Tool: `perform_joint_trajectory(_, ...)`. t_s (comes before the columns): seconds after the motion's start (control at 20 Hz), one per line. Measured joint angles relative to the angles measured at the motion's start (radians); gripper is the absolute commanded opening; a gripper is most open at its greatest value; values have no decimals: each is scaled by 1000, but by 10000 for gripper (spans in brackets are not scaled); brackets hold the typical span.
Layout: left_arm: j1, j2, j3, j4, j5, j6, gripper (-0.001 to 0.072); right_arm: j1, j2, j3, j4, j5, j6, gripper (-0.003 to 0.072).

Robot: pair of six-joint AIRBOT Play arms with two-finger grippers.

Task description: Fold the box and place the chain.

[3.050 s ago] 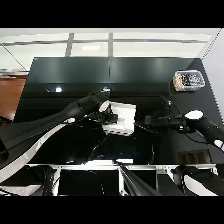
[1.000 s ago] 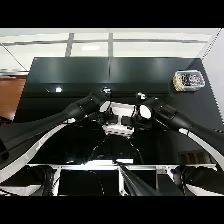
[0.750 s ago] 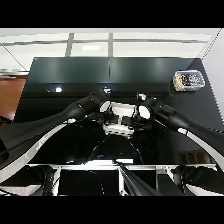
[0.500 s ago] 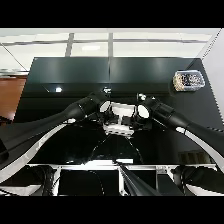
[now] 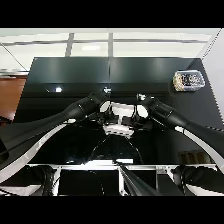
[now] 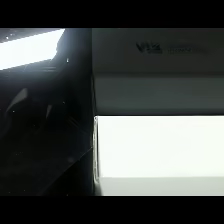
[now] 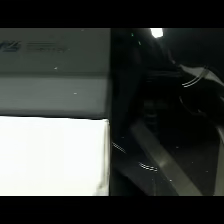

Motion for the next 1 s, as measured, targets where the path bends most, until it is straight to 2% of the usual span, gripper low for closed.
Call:
perform_joint_trajectory(0.15, 0, 0, 0, 0, -1, 0, 28, 0, 0, 0, 0, 0, 2, 30)
perform_joint_trajectory(0.2, 0, 0, 0, 1, -1, 0, 28, 0, 0, 0, 0, -2, 5, 207)
perform_joint_trajectory(0.25, 0, 0, 0, 2, -6, -4, 28, 0, 0, 0, -1, -2, 8, 266)
perform_joint_trajectory(0.7, 0, 0, 0, 2, -5, -1, 28, -4, 32, 49, -5, 13, -47, 267)
perform_joint_trajectory(0.9, 0, 0, 0, 2, -4, -1, 28, -31, 118, 64, -12, 72, -155, 267)
perform_joint_trajectory(1.0, 0, 0, 0, 2, -3, -1, 28, -51, 182, 68, -62, 127, -225, 267)
